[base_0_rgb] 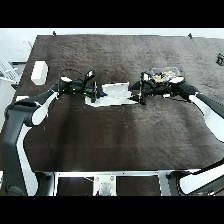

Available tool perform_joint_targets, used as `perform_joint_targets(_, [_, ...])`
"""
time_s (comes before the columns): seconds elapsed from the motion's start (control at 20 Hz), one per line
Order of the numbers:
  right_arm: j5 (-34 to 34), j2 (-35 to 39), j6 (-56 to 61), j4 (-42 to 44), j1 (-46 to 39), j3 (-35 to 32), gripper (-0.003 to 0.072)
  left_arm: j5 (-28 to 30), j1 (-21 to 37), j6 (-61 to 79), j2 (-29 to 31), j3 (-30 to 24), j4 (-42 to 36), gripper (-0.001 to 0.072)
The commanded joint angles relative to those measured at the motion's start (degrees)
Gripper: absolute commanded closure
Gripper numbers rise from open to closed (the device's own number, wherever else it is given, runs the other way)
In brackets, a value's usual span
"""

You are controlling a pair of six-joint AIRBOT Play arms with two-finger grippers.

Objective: Fold the box and place the chain.

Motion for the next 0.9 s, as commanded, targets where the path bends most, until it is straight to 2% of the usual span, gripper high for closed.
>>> perform_joint_targets(0.0, [2.8,-1.4,4.0,-3.5,-0.8,2.7,0.0104,0.0,0.0,0.0,0.0,0.0,0.0,0.069])
perform_joint_targets(0.05, [3.1,-1.9,4.7,-3.7,-0.9,3.4,0.0083,0.0,0.0,0.0,0.0,0.0,0.0,0.069])
perform_joint_targets(0.3, [4.5,-4.0,5.4,-3.7,-0.9,6.4,0.0084,0.0,0.0,0.0,0.0,0.0,0.0,0.069])
perform_joint_targets(0.85, [12.7,-12.2,7.6,-3.7,-0.3,14.9,0.0083,0.0,0.0,0.0,0.0,0.0,0.0,0.069])
